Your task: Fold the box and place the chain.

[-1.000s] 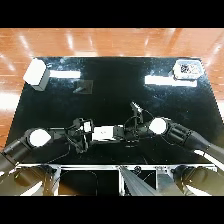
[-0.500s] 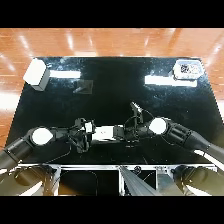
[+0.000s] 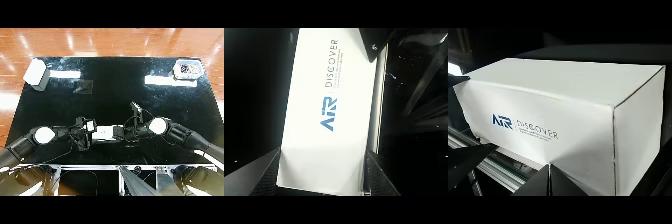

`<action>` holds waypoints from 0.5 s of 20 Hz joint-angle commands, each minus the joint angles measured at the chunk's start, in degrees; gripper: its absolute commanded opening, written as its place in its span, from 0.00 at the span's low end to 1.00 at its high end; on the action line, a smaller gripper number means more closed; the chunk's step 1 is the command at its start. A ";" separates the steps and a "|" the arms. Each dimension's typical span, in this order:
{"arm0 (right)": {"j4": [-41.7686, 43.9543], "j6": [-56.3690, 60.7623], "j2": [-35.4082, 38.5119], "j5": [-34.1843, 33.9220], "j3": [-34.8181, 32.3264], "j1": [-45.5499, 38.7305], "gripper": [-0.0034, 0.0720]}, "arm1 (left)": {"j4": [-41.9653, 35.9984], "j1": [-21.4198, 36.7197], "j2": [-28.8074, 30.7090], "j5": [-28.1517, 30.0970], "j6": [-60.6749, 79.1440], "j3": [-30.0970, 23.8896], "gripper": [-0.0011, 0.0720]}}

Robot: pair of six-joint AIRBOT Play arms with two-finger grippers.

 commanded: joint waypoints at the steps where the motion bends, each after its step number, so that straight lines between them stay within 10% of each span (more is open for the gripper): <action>1: -0.02 -0.04 -0.02 0.13 -0.02 0.00 0.10 | 0.48 0.02 -0.26 0.20 -0.09 0.37 0.89; 10: -0.02 -0.48 -0.02 0.13 -0.02 0.00 0.10 | 0.44 0.00 -7.30 -7.43 -0.57 5.29 0.84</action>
